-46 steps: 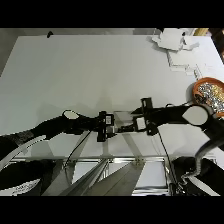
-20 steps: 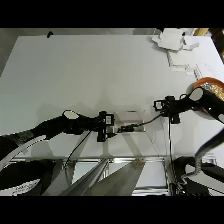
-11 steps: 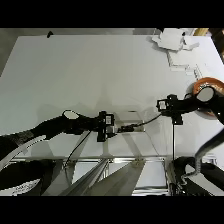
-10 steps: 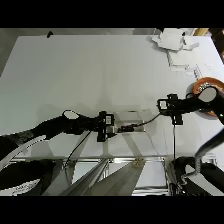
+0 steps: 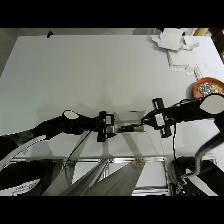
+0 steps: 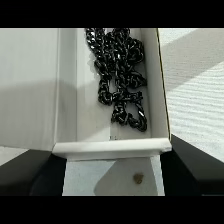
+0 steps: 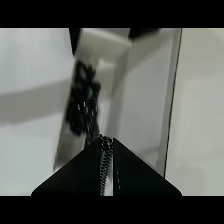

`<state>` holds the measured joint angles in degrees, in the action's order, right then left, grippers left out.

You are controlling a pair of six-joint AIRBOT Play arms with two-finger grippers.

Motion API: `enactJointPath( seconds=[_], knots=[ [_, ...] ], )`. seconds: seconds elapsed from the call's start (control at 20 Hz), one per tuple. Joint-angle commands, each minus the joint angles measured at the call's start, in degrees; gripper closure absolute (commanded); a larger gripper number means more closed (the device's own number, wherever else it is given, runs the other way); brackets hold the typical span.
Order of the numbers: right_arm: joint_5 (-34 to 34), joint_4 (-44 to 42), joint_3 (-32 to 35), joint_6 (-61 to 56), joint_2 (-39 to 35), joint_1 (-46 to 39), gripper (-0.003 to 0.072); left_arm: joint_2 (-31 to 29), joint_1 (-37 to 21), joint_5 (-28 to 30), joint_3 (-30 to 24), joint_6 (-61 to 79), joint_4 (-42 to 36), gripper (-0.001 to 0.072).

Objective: Fold the box and place the chain.

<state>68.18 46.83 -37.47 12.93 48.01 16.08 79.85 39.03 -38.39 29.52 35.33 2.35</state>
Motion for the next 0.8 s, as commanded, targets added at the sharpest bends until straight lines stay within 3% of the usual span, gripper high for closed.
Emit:
enactJointPath(
  seconds=[0.0,0.2,0.45,0.6,0.75],
  knots=[
    [-4.5,-3.1,-0.1,-4.2,-0.6,7.3,0.0666,0.0,0.0,0.0,0.0,0.0,0.0,0.0569],
    [-10.8,-2.9,0.2,-9.3,1.2,11.5,0.0665,0.0,0.0,0.0,0.0,0.0,0.0,0.0569],
    [-10.8,5.1,0.2,-16.1,6.1,11.5,0.066,0.0,0.0,0.0,0.0,0.0,0.0,0.0569],
    [-10.5,7.4,0.0,-16.1,5.9,10.4,0.048,0.0,0.0,0.0,0.0,0.0,0.0,0.0569],
    [-5.7,7.8,-2.0,-15.4,4.3,4.4,0.0485,0.0,0.0,0.0,0.0,0.0,0.0,0.0569]
  ],
)
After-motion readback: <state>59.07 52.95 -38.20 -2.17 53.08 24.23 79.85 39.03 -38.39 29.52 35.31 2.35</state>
